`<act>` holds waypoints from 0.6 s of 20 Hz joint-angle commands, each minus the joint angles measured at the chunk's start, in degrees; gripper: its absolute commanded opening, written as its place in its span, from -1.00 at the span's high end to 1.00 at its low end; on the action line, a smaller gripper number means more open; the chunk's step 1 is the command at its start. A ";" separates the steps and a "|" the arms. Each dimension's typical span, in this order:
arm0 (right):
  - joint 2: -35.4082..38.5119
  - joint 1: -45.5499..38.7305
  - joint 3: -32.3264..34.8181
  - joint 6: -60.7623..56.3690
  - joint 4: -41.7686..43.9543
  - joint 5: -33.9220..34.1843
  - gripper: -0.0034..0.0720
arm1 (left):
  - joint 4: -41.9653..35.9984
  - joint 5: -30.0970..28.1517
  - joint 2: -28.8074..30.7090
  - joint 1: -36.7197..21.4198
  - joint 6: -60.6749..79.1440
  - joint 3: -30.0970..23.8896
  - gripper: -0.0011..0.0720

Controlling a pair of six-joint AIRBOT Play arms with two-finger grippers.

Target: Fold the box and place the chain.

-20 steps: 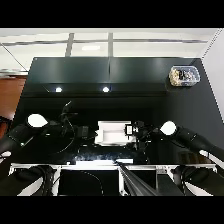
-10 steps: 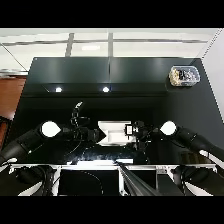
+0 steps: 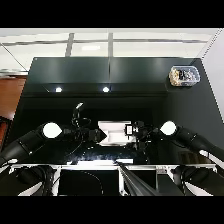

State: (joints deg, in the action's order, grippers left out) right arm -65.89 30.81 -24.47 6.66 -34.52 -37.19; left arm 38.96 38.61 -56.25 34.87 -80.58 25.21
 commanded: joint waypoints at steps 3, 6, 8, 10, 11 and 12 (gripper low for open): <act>-0.04 0.02 0.04 -0.02 0.00 0.00 -0.52 | 0.68 1.49 0.04 0.04 -1.07 0.63 -0.55; -0.04 0.02 0.04 -0.02 0.00 0.00 -0.52 | 8.04 3.80 0.04 0.11 -8.37 2.75 -0.50; -0.04 0.02 0.04 -0.02 0.00 0.00 -0.52 | 13.90 5.90 0.04 0.24 -13.44 4.39 -0.50; -0.04 0.02 0.04 -0.02 0.00 0.00 -0.52 | 16.59 6.64 0.02 1.29 -16.46 5.66 -0.46; -0.04 0.02 0.04 -0.02 0.00 0.00 -0.52 | 16.55 6.67 -0.02 1.88 -16.74 6.08 -0.34; -0.04 0.02 0.04 -0.02 0.00 0.00 -0.52 | 16.59 6.64 -0.07 2.67 -18.23 6.43 -0.34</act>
